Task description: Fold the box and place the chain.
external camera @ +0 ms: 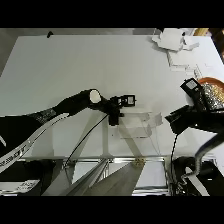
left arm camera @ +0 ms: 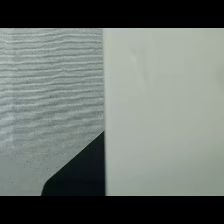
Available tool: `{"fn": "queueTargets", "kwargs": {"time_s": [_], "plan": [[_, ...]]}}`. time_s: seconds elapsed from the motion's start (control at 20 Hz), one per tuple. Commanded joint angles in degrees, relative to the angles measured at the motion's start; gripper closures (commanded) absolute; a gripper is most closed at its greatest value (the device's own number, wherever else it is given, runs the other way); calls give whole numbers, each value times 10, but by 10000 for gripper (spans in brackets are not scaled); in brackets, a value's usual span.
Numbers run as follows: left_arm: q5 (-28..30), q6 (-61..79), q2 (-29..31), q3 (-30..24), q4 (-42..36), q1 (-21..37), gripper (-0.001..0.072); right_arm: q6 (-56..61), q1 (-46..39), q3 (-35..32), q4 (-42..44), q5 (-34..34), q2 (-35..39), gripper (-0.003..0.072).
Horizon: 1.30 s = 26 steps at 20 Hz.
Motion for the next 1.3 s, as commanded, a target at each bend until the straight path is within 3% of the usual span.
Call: {"fn": "queueTargets", "kwargs": {"time_s": [0.0, 0.4, 0.7, 0.8, 0.95, 1.25], "plan": [[-1, 0, 0, 0, 0, 0, 702, -59, 1, 1, 7, 19, 0, 368], [-1, 0, 0, 0, 0, -1, 702, -242, 3, -39, 143, 37, 0, 371], [-1, 0, 0, 0, 0, -1, 702, -381, 66, -120, 136, -33, -9, 366], [-1, 0, 0, 0, 0, -1, 702, -396, 88, -127, 117, -40, -16, 313], [-2, 0, 0, 0, 0, -1, 702, -397, 96, -147, 83, -96, -17, 83], [-3, 0, 0, 0, 0, -1, 702, -413, 192, -219, 54, -235, -12, 31]]}}
